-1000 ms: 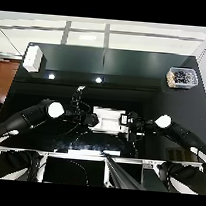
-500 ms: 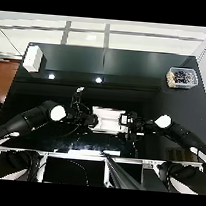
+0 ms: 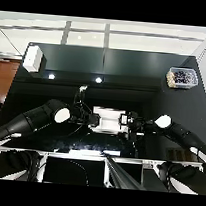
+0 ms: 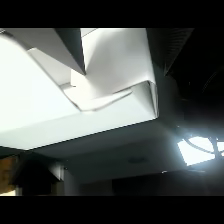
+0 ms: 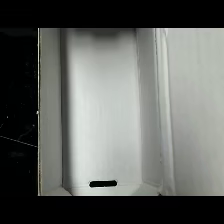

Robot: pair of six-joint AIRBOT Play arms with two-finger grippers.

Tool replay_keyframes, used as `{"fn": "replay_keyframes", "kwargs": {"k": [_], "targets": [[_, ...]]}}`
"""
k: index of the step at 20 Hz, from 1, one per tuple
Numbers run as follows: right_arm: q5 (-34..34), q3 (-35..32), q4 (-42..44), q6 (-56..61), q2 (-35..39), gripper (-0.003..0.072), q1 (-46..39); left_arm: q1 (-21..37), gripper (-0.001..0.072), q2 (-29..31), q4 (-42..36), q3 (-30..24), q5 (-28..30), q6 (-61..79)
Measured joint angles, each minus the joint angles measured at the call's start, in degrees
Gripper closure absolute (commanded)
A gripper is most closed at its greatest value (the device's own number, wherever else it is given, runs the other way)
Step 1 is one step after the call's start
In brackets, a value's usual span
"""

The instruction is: Fold the box and place the chain.

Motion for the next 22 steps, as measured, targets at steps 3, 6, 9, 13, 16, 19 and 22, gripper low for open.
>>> {"fn": "replay_keyframes", "kwargs": {"k": [3,6,9,13,16,19,22], "targets": [[0.0,0.0,0.0,0.0,0.0,0.0145,0.0,-0.7,0.0201,-0.3,1.3,0.9,-0.8,-2.5],[0.1,0.0,0.0,0.0,0.0,0.0144,0.0,-1.3,0.0201,-0.3,1.9,1.3,-1.7,-3.8],[0.1,0.0,0.0,0.0,0.0,0.0144,0.0,-1.9,0.0209,-0.4,2.1,1.5,-2.2,-4.9],[0.1,0.0,0.0,0.0,0.0,0.0145,0.0,-2.4,0.0248,-0.4,2.3,1.5,-2.5,-6.4],[0.1,0.0,0.0,0.0,0.0,0.0144,0.0,-2.5,0.0259,-0.4,2.4,1.5,-2.6,-7.0],[0.1,0.0,0.0,0.0,0.0,0.0144,0.0,-2.5,0.0259,-0.4,2.4,1.5,-2.6,-8.4],[0.1,0.0,0.0,0.0,0.0,0.0145,0.0,-2.5,0.0265,-0.4,2.6,1.5,-2.6,-9.4]]}}
